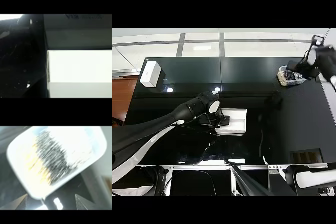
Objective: Fold the box and place the chain.
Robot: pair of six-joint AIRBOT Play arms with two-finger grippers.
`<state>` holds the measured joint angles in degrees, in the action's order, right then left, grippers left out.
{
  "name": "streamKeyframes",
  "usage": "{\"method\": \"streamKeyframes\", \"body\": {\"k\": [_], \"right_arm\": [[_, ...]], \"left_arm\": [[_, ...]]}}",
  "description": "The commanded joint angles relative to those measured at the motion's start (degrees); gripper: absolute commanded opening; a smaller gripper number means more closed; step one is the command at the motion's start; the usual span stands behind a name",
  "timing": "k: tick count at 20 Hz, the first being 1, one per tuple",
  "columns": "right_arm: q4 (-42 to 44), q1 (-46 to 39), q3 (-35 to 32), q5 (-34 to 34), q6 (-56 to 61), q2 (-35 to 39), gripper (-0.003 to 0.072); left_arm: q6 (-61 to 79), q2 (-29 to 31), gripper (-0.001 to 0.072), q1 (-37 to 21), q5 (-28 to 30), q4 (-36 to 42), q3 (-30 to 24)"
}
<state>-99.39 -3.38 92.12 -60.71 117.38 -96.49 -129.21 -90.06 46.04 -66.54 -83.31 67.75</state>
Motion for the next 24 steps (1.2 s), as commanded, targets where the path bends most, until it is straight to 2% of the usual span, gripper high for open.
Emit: {"method": "streamKeyframes", "body": {"k": [1,2,3,6,12,13,15,17,21,24], "right_arm": [[6.1,-4.5,20.3,-12.9,-1.8,-15.1,0.0701],[7.5,-4.8,23.2,-13.2,-2.0,-17.6,0.0625],[8.6,-4.9,25.4,-13.0,-1.9,-19.6,0.0597],[10.1,-4.9,26.0,-9.3,-2.0,-21.9,0.0597],[10.3,-5.0,25.9,-9.9,-2.6,-24.8,0.0592],[11.7,-5.2,25.9,-9.9,-2.6,-25.2,0.047],[12.6,-5.6,26.0,-9.4,-2.8,-24.8,0.0092],[10.7,-5.6,26.0,-9.1,-4.4,-23.2,0.001],[6.8,-5.6,26.0,-7.8,-11.2,-16.0,0.0019],[8.6,-5.4,25.9,-7.8,-18.9,-7.0,0.0019]], "left_arm": [[0.0,0.0,0.0029,0.0,-0.1,0.0,0.0],[0.0,0.0,0.0029,0.0,-0.1,0.0,0.0],[0.0,0.0,0.0028,0.0,-0.2,0.0,0.0],[0.0,0.0,0.0029,0.0,-0.2,0.0,0.0],[0.0,0.0,0.0029,0.0,-0.2,0.0,0.0],[0.0,0.0,0.0029,0.0,-0.2,0.0,0.0],[0.0,0.0,0.0029,0.0,-0.2,0.0,0.0],[0.0,0.0,0.0029,0.0,-0.2,0.0,0.0],[0.0,0.0,0.0029,0.0,-0.2,0.0,0.0],[0.0,0.0,0.0029,0.0,-0.2,0.0,0.0]]}}
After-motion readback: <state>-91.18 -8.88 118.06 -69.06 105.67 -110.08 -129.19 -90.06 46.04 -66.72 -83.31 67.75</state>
